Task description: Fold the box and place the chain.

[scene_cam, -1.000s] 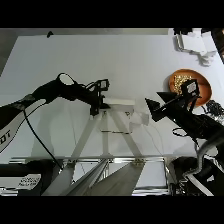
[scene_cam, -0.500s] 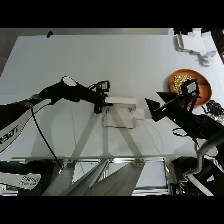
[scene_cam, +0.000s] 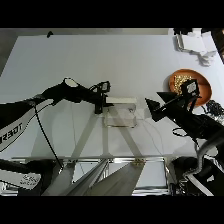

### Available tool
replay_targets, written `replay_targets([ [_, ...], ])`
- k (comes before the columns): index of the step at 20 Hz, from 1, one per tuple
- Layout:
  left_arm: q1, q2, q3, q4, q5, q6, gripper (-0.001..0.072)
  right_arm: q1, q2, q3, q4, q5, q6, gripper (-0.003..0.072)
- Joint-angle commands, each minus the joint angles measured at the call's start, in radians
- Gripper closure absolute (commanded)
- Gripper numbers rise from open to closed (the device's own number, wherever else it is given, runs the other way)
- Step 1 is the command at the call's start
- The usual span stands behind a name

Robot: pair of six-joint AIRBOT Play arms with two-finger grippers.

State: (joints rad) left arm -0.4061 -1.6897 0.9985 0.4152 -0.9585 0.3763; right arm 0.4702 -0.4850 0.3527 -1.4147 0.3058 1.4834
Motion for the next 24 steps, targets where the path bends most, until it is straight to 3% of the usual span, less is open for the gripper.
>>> replay_targets([
  [1, -0.001, -0.002, -0.001, 0.004, 0.004, 0.001, 0.0704, 0.000, 0.001, 0.002, 0.001, 0.015, -0.011, 0.0114],
  [6, -0.001, -0.002, -0.001, 0.004, 0.004, 0.001, 0.0704, 0.000, 0.001, 0.003, 0.080, 0.150, -0.240, 0.0114],
  [9, -0.001, -0.002, -0.001, 0.004, 0.004, 0.001, 0.0704, 0.000, 0.001, 0.003, 0.208, 0.239, -0.480, 0.0116],
  [13, -0.001, -0.002, -0.001, 0.004, 0.004, 0.001, 0.0704, 0.000, -0.019, 0.002, 0.216, 0.339, -0.812, 0.0144],
  [16, -0.001, -0.002, -0.001, 0.004, 0.004, 0.001, 0.0704, 0.000, -0.136, 0.003, 0.228, 0.360, -0.993, 0.0154],
  [18, -0.001, -0.002, -0.001, 0.004, 0.004, 0.001, 0.0704, 0.000, -0.229, 0.011, 0.251, 0.361, -1.203, 0.0104],
  [21, -0.001, -0.002, -0.001, 0.004, 0.004, 0.001, 0.0704, -0.043, -0.349, 0.050, 0.459, 0.380, -1.401, 0.0033],
  [24, -0.001, -0.002, -0.001, 0.004, 0.004, 0.001, 0.0704, -0.133, -0.456, 0.058, 0.630, 0.390, -1.568, 0.0011],
])
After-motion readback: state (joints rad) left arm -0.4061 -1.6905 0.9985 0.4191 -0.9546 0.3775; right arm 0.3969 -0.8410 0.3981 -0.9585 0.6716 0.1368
